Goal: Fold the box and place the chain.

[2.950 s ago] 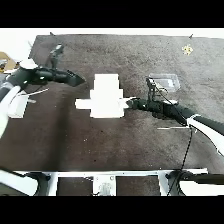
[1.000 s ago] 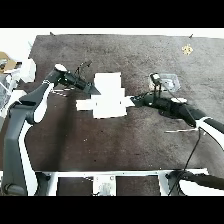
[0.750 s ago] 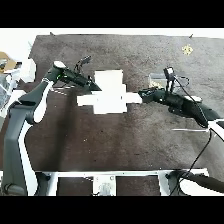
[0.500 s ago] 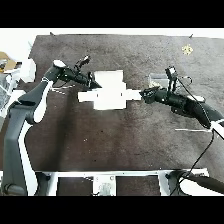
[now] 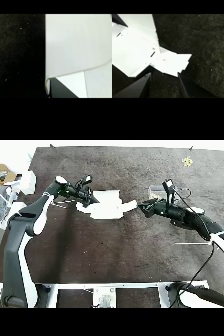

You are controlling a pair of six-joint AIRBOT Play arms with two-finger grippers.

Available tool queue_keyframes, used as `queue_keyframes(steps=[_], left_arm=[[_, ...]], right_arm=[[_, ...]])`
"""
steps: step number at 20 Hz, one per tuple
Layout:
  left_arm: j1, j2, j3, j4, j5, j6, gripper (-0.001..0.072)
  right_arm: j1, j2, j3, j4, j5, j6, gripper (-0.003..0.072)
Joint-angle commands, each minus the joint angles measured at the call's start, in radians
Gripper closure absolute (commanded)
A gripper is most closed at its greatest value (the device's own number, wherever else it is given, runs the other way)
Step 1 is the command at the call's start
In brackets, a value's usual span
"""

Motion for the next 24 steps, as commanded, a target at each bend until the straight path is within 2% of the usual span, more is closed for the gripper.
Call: queue_keyframes(steps=[1,7,9,10,12,13,14,15,20,24], left_arm=[[-0.001,-0.001,-0.023,0.019,0.042,0.024,0.0698],[-0.001,-0.001,-0.023,0.019,0.041,0.023,0.0696],[-0.001,-0.001,-0.023,0.019,0.042,0.023,0.0696],[-0.001,-0.001,-0.023,0.019,0.042,0.023,0.0696],[-0.001,-0.001,-0.023,0.019,0.042,0.023,0.0696],[-0.001,-0.001,-0.023,0.019,0.043,0.023,0.0696],[-0.001,-0.001,-0.023,0.019,0.043,0.023,0.0696],[-0.001,-0.001,-0.023,0.019,0.042,0.023,0.0696],[-0.001,-0.001,-0.023,0.018,0.043,0.023,0.0696],[-0.001,-0.001,-0.023,0.018,0.043,0.023,0.0696]], right_arm=[[0.029,-0.001,0.000,-0.001,-0.004,-0.109,0.0169],[0.103,-0.072,0.014,-0.017,0.009,-0.342,0.0171],[0.108,-0.124,0.072,-0.090,0.088,-0.345,0.0170],[0.114,-0.158,0.113,-0.135,0.135,-0.344,0.0100],[0.144,-0.222,0.193,-0.253,0.167,-0.317,0.0102],[0.164,-0.250,0.228,-0.303,0.166,-0.315,0.0098],[0.181,-0.277,0.260,-0.345,0.166,-0.315,0.0020],[0.197,-0.298,0.287,-0.380,0.166,-0.315,0.0013],[0.244,-0.385,0.374,-0.525,0.162,-0.311,0.0016],[0.259,-0.435,0.399,-0.523,0.081,-0.307,0.0017]])
